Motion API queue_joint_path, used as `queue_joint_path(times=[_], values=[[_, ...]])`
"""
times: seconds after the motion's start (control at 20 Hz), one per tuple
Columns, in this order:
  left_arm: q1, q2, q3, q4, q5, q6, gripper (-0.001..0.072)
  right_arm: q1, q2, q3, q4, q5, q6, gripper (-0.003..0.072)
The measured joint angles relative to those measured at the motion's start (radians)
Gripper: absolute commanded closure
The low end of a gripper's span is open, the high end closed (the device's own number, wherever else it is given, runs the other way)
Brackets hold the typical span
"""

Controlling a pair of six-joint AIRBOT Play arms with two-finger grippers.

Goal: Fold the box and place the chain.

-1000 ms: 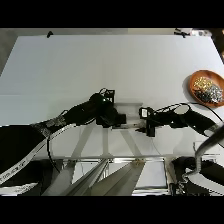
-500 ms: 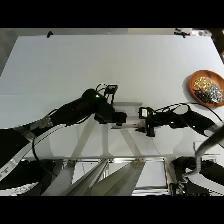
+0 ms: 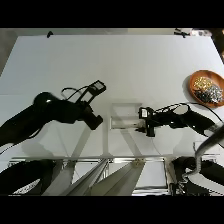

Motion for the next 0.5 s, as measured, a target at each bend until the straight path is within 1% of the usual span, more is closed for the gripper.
queue_joint_path(times=[0.1, 0.2, 0.35, 0.5], values=[[0.063, 0.066, -0.099, -0.073, -0.121, 0.312, 0.0, 0.0, 0.0, 0.0, 0.0, 0.001, 0.0, 0.0273], [0.101, 0.077, -0.162, -0.138, -0.174, 0.571, -0.0001, 0.0, 0.0, 0.0, 0.0, 0.002, 0.0, 0.0273], [0.097, 0.023, -0.203, -0.216, -0.186, 0.77, -0.0001, 0.0, 0.0, 0.0, 0.0, 0.002, 0.0, 0.0273], [0.043, -0.057, -0.214, -0.271, -0.214, 0.859, -0.0002, 0.0, 0.0, 0.0, 0.0, 0.002, 0.0, 0.0273]])
